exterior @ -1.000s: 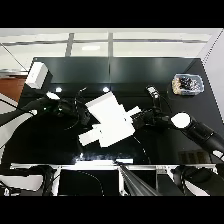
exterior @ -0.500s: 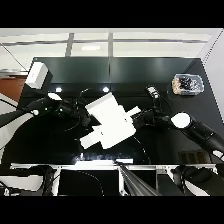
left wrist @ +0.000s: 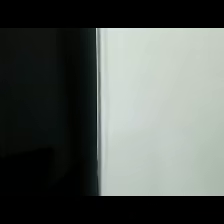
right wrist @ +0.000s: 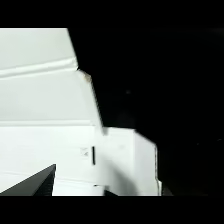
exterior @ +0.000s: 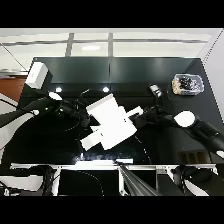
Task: Fold the box and place the chain.
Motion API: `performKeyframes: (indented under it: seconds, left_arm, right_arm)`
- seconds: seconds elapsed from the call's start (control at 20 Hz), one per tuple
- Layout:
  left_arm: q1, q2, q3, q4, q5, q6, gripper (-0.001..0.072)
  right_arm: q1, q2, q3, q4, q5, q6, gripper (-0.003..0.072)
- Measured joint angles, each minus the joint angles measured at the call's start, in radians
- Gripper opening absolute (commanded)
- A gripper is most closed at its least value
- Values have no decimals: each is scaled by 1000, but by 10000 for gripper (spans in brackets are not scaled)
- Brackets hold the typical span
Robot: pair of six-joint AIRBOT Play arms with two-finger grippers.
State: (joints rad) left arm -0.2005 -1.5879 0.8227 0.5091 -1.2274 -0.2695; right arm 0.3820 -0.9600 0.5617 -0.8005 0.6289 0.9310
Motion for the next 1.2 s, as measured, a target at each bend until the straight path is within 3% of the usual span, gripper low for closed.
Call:
performKeyframes:
  seconds: [0.15, 0.25, 0.5, 0.8, 1.2]
  left_arm:
    - [-21, 35, 37, 75, 8, 0, 19]
    - [-59, 90, 54, 132, 27, 29, 19]
    - [-196, 239, 42, 277, 178, 183, 19]
    - [-283, 268, -49, 309, 445, 266, 24]
    - [-307, 217, -64, 264, 502, 243, 25]
  right_arm:
    - [-95, 82, 77, -159, 129, -1, 653]
    - [-158, 142, 124, -282, 219, -4, 709]
    - [-237, 209, 116, -403, 350, -17, 709]
    - [-147, 223, -93, -255, 248, -269, 708]
    - [47, 208, -207, -195, 74, -592, 709]
